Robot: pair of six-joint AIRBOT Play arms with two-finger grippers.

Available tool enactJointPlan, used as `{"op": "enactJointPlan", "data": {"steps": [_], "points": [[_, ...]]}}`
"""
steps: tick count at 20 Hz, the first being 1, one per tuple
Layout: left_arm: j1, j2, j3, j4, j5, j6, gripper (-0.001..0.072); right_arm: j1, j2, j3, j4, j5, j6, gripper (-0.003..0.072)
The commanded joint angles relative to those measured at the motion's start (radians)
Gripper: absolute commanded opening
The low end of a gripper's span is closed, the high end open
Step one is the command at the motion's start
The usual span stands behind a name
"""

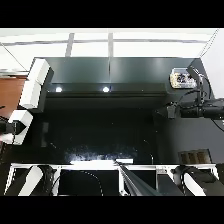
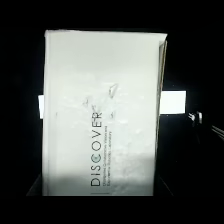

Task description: Fold the box and place the chain.

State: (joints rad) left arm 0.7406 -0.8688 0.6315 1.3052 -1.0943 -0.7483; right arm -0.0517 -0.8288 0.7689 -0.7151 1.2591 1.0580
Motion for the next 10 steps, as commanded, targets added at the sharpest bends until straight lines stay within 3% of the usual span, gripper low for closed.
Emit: {"op": "enactJointPlan", "data": {"steps": [1, 6, 10], "points": [[0.015, -0.072, 0.018, -0.017, 0.045, -0.001, 0.0302, 0.001, 0.001, 0.000, 0.000, -0.017, -0.001, 0.0014], [0.012, -0.135, 0.023, -0.138, 0.161, 0.017, 0.0302, 0.001, 0.000, 0.000, 0.000, -0.022, -0.001, 0.0014], [-0.033, -0.183, 0.044, -0.146, 0.257, 0.034, 0.0302, 0.001, 0.000, 0.000, 0.000, -0.052, -0.001, 0.0014]]}}
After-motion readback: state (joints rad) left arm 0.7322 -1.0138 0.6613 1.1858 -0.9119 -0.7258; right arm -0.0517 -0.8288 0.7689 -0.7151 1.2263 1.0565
